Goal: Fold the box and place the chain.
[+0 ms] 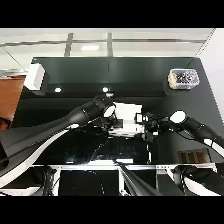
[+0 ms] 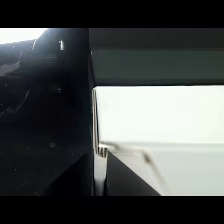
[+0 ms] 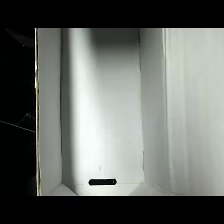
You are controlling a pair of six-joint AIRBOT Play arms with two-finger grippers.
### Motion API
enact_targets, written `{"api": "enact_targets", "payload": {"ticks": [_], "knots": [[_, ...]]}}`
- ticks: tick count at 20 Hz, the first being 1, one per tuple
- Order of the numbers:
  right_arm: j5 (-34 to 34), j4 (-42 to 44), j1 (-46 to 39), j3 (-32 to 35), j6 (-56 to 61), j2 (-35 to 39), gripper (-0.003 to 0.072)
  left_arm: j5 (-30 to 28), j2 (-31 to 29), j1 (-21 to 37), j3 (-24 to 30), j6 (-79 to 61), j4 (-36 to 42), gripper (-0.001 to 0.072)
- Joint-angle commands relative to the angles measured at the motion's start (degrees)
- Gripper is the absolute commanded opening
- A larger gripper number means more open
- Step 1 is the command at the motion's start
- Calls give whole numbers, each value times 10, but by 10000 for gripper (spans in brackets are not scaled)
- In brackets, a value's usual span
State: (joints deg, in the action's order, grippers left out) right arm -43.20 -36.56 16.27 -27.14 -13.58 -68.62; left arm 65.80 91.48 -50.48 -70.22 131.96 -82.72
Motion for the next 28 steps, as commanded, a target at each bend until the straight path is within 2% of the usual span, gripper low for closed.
{"api": "enact_targets", "payload": {"ticks": [1,5,12,13,14,15,18,22,25,28], "knots": [[-1,1,0,0,-2,0,73,-10,0,0,-1,0,3,26],[18,33,3,0,-2,0,73,-9,0,0,-1,0,3,26],[19,33,3,0,-2,0,74,-8,0,0,-1,0,6,26],[19,34,3,0,-1,0,128,-8,0,0,-1,0,7,26],[16,33,3,0,-1,0,506,-8,0,0,-1,0,7,26],[16,32,3,0,-1,0,680,-7,0,0,-1,0,7,26],[-12,-34,2,0,38,24,680,-7,0,0,-1,0,7,26],[-32,-134,0,0,97,98,679,-6,0,0,-1,0,7,27],[-42,-136,-10,0,101,132,679,2,0,0,-1,-4,7,27],[-31,-147,-10,0,96,132,679,5,0,0,-1,-4,7,27]]}}
